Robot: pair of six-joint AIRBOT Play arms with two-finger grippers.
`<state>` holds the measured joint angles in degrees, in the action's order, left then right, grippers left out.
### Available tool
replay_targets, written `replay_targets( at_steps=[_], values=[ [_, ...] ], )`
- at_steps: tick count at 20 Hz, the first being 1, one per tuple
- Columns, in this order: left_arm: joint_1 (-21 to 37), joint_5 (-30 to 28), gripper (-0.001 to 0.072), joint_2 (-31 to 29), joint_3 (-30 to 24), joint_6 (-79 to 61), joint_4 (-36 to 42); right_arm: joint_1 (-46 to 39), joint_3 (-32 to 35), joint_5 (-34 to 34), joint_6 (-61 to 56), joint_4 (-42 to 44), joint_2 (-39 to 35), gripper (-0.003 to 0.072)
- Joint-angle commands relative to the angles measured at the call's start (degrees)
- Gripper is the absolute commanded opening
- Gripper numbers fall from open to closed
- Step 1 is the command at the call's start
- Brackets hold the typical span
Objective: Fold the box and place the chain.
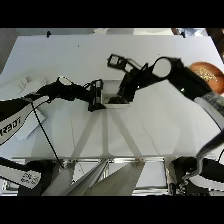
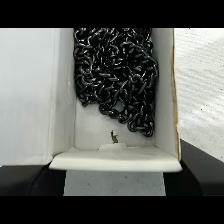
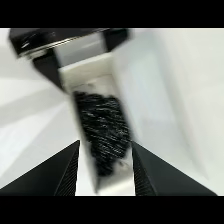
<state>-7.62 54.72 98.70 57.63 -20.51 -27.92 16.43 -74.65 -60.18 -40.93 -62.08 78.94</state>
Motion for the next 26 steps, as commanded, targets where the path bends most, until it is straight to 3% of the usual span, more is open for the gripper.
replay_targets(
  at_steps=[1,7,12,19,24,26],
  values=[
    [0.02,-0.02,0.0216,0.00,0.00,0.00,0.00,-5.90,-7.96,-4.52,-4.07,4.17,1.01,0.0333],
    [0.02,-0.02,0.0216,0.00,0.00,0.00,0.00,-11.19,-13.62,-0.70,-10.64,7.52,12.00,0.0334],
    [0.02,-0.02,0.0216,0.00,0.00,0.00,0.00,-9.84,-13.62,-5.68,-10.62,11.10,19.93,0.0343],
    [0.02,-0.04,0.0216,0.00,0.00,0.00,0.00,-7.89,-13.62,-15.45,-0.83,14.43,21.00,0.0343],
    [0.02,-0.02,0.0216,0.00,0.00,0.00,0.00,-4.00,-13.62,-11.52,13.25,9.66,19.82,0.0353],
    [0.02,-0.02,0.0216,0.00,0.00,0.00,0.00,-2.05,-13.60,-7.13,13.84,3.56,19.65,0.0417]
  ],
)
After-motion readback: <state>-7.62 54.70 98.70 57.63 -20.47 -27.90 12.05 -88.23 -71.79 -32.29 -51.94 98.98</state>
